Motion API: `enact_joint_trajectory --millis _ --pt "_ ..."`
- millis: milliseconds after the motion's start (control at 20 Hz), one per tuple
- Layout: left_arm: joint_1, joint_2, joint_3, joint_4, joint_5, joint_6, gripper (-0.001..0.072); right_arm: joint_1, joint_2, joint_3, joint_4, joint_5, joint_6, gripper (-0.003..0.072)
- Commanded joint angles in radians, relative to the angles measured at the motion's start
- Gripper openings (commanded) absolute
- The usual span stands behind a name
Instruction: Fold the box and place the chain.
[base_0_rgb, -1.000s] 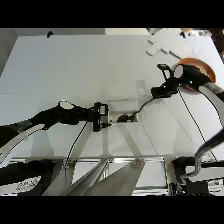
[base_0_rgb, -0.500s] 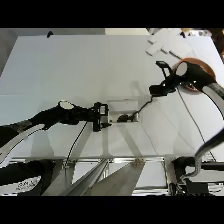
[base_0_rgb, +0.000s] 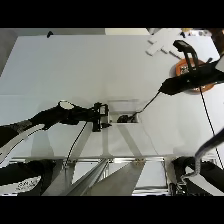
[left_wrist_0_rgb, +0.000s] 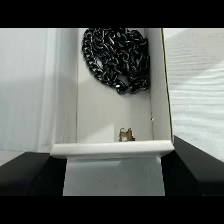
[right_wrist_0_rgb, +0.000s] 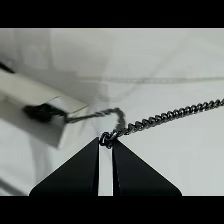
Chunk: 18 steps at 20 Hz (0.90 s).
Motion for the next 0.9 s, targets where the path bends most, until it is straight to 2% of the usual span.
enact_joint_trajectory --millis 0,250,450,600,850 --pt "0.0 0.0 0.001 -0.002 -0.005 0.0 0.0063 0.042 0.141 0.001 0.091 0.065 -0.025 0.0009" --pt "0.0 0.0 0.001 -0.002 -0.005 0.0 0.0063 0.224 0.231 0.0 0.162 0.053 -0.024 0.0009" --pt "0.0 0.0 0.001 -0.002 -0.005 0.0 0.0063 0.387 0.23 -0.002 0.182 -0.066 -0.024 0.0009" --pt "0.0 0.0 0.001 -0.002 -0.005 0.0 0.0063 0.466 0.212 -0.013 0.174 -0.147 -0.024 0.0009" --pt "0.0 0.0 0.001 -0.002 -0.005 0.0 0.0063 0.485 0.112 -0.059 0.159 -0.272 -0.024 0.0009"
